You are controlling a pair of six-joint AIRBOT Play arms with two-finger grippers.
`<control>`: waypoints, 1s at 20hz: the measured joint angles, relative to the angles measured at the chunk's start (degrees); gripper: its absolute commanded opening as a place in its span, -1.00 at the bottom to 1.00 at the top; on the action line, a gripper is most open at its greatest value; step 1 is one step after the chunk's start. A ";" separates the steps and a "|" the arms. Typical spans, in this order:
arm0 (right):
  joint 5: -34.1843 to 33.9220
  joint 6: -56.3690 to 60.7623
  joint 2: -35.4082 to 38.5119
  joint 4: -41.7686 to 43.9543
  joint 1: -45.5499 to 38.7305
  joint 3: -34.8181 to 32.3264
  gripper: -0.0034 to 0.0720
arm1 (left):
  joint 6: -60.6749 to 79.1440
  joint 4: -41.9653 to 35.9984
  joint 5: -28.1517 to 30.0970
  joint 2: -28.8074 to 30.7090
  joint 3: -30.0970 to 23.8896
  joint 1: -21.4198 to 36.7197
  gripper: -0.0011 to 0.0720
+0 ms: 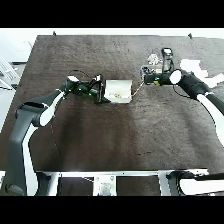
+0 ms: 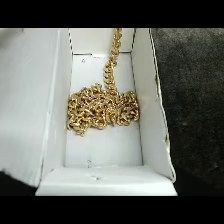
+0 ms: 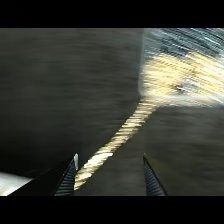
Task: Fold the box and place the chain.
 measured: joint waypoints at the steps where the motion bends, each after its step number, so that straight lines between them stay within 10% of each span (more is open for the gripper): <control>1: -0.02 -2.54 -2.08 3.43 -2.05 0.81 0.42 | 0.00 0.00 -0.02 0.02 0.00 0.00 0.03; 7: 3.28 -19.28 -14.80 21.99 -6.58 11.15 0.44 | 0.00 -0.02 -0.02 0.02 0.00 0.00 0.03; 11: 7.82 -23.12 -20.33 26.27 -7.04 17.00 0.07 | 0.00 -0.02 0.00 0.02 0.00 0.02 0.03; 15: 9.51 -26.82 -22.03 28.68 -7.06 18.97 -0.90 | 0.02 -0.02 0.00 0.00 0.00 0.13 0.03; 20: 11.63 -28.44 -18.78 29.46 -6.67 19.56 -0.91 | 0.00 -0.02 0.00 0.02 0.00 0.15 0.03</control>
